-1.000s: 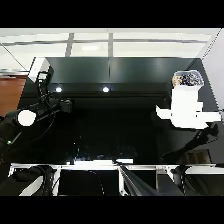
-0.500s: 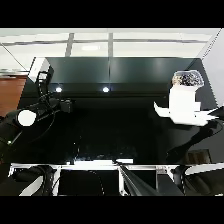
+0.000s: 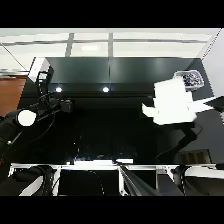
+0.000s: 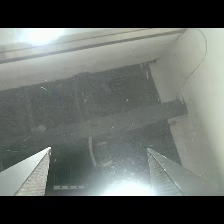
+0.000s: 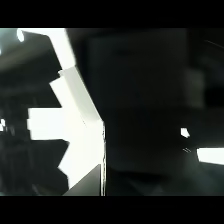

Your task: Fold the box and place the chain.

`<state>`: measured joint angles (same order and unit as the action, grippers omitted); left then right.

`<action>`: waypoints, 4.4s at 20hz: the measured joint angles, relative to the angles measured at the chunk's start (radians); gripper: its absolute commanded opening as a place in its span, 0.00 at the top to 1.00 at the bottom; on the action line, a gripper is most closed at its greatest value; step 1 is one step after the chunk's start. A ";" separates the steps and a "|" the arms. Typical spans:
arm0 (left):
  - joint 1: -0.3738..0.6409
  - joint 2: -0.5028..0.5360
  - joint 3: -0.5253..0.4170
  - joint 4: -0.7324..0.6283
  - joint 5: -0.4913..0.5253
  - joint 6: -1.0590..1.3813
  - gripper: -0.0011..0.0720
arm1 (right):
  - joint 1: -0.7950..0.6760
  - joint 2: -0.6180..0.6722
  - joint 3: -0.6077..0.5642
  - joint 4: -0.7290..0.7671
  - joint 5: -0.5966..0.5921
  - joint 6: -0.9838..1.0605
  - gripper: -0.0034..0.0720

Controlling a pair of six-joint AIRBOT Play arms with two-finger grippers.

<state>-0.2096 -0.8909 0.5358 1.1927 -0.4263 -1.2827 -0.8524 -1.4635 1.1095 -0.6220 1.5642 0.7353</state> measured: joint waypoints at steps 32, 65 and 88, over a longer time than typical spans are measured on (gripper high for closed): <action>0.082 -0.902 0.664 -0.666 -0.991 0.783 0.15 | 1.265 0.641 -0.806 0.536 -1.155 -0.041 0.94; -0.249 -0.546 0.538 -0.329 -0.572 0.875 0.95 | 0.775 0.641 -0.520 -0.240 -0.668 0.063 0.01; -0.287 -0.602 0.444 -0.365 -0.448 1.279 0.95 | 1.231 0.563 -0.675 -0.210 -0.861 -0.273 0.00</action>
<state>-0.4965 -1.4933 0.9802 0.8280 -0.8745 -0.0036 0.3782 -0.9001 0.4347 -0.8318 0.7029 0.4625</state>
